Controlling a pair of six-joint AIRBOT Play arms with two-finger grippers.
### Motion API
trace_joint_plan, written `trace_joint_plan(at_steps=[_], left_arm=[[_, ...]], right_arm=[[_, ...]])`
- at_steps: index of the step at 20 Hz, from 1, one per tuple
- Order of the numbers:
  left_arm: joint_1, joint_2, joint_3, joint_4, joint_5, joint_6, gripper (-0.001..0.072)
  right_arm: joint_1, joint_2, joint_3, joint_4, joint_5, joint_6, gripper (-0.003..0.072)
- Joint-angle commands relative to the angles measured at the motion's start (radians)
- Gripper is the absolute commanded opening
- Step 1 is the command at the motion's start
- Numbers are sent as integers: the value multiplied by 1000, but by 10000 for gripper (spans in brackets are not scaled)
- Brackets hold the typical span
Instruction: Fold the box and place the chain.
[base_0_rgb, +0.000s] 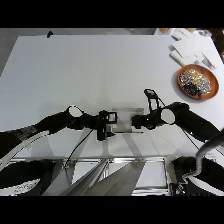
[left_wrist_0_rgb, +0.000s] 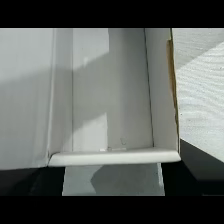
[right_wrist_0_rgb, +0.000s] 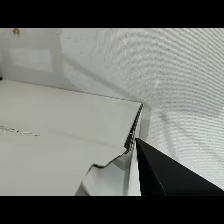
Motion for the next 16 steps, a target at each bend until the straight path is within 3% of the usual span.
trace_joint_plan(at_steps=[1, 9, 13, 15, 16], left_arm=[[0, 0, 0, 0, 0, 0, 135], [0, 0, 0, 0, 0, 0, 135], [0, 0, 0, 0, 0, 0, 135], [0, 0, 0, 0, 0, 0, 135], [0, 0, 0, 0, 0, 0, 135]], right_arm=[[38, -8, 4, -71, -9, 91, 381], [97, -72, 6, -89, -9, 143, 311], [100, -86, 6, -93, -9, 143, 158], [100, -86, 6, -103, -12, 143, 152], [100, -86, 6, -105, -12, 142, 80]])
